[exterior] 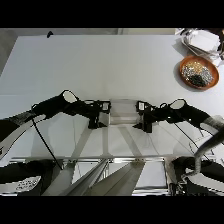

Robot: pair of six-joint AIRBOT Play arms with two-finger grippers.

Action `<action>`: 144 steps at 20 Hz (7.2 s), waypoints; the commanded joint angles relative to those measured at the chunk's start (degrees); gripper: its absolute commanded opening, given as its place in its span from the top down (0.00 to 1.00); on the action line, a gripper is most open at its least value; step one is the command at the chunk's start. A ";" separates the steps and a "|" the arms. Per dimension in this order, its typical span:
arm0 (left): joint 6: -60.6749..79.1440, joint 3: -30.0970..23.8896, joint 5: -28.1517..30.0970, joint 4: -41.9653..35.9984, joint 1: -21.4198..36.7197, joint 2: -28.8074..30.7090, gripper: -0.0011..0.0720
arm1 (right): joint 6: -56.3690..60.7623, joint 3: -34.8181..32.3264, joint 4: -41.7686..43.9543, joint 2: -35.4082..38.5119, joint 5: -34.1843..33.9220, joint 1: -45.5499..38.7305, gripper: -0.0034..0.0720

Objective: Fold the box and place the chain.

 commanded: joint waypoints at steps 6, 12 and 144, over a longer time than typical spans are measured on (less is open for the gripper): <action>-1.25 -0.44 1.38 -3.69 -0.98 -0.04 0.02 | 0.00 0.07 0.00 0.02 0.00 0.00 0.42; -1.01 -2.38 2.58 -5.18 -1.79 -0.04 0.02 | 0.00 0.07 0.02 0.02 0.00 0.00 0.42; 3.28 -3.74 6.12 -11.61 -4.22 -1.92 0.70 | 10.38 -2.84 -24.81 18.75 -6.71 6.71 0.41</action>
